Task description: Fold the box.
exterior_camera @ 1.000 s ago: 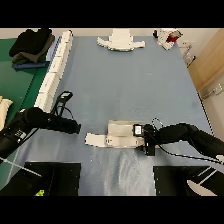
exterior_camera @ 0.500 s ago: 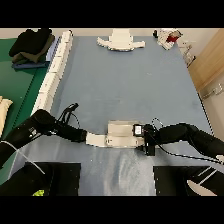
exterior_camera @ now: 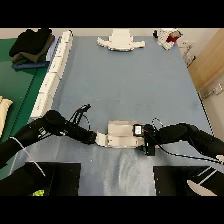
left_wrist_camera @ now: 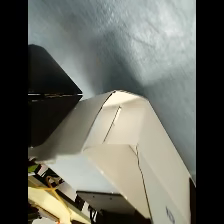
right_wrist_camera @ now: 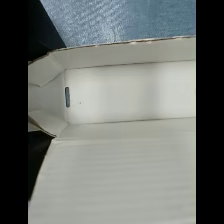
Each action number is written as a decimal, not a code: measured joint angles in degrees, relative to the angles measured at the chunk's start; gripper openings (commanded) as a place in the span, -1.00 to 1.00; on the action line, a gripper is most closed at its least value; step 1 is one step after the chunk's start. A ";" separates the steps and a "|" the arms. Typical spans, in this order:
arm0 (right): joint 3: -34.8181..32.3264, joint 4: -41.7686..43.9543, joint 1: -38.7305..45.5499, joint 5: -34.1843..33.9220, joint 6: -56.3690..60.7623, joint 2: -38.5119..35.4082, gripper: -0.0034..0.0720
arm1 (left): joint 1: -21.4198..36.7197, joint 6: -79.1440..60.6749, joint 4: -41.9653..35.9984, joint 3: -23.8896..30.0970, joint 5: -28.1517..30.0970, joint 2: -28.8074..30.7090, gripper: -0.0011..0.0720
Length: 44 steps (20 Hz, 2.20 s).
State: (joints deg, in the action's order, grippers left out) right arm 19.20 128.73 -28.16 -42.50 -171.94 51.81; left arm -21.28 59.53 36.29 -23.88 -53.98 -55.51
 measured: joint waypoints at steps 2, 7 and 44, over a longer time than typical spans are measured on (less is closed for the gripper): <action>-0.02 0.00 0.00 0.00 0.00 0.00 0.53 | -0.22 -0.04 -0.15 -1.27 -0.87 -0.09 -0.93; -0.02 0.00 0.00 0.00 0.00 0.00 0.53 | -0.42 0.17 -0.55 -3.54 -2.51 -0.11 -0.92; -0.02 0.00 0.00 0.00 0.00 0.00 0.53 | -27.93 58.88 29.07 -13.51 7.06 -0.31 -0.09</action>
State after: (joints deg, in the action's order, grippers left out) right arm 19.18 128.73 -28.16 -42.50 -171.94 51.81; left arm -49.21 118.41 65.36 -37.39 -46.92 -55.81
